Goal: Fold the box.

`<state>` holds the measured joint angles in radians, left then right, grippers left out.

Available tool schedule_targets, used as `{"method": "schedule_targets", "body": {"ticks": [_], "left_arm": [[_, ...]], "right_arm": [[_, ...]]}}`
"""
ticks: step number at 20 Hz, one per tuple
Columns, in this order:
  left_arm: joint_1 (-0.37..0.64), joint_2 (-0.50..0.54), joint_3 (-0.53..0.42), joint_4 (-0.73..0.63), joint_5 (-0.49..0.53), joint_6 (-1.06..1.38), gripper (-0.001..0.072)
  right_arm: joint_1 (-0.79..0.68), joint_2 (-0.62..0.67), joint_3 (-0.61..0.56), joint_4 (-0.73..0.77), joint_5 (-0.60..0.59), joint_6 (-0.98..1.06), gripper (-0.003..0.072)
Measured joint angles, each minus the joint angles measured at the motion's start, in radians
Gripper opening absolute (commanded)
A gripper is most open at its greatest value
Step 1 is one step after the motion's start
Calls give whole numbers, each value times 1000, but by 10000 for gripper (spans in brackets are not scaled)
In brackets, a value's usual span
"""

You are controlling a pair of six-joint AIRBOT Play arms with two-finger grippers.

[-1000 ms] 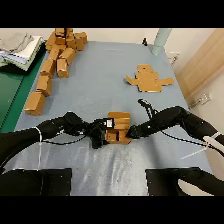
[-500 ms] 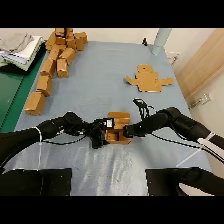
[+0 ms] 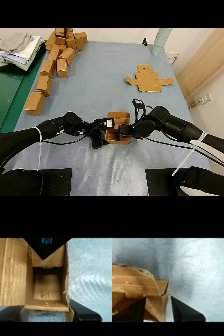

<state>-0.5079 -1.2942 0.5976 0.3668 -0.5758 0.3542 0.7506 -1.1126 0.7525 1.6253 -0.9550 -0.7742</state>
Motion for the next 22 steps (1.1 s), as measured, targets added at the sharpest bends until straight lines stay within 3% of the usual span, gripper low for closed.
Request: {"method": "schedule_targets", "body": {"ticks": [8,10,11,14,15,18,19,20,21,22], "left_arm": [[0,0,0,0,1,0,489],[0,0,0,0,1,0,489],[0,0,0,0,1,0,489],[0,0,0,0,1,0,489],[0,0,0,0,1,0,489],[0,0,0,0,1,0,489],[0,0,0,0,1,0,489],[0,0,0,0,1,0,489],[0,0,0,0,1,0,489],[0,0,0,0,1,-2,489]], "right_arm": [[66,-126,106,-98,-111,175,436],[73,-161,124,-120,-142,190,326],[77,-171,130,-130,-154,195,316],[82,-190,140,-159,-175,205,19],[83,-192,142,-167,-182,207,3],[86,-197,144,-179,-190,209,3],[87,-198,145,-181,-192,208,84],[87,-199,146,-183,-196,207,319],[86,-200,146,-191,-211,203,406],[85,-198,150,-193,-220,197,406]]}}
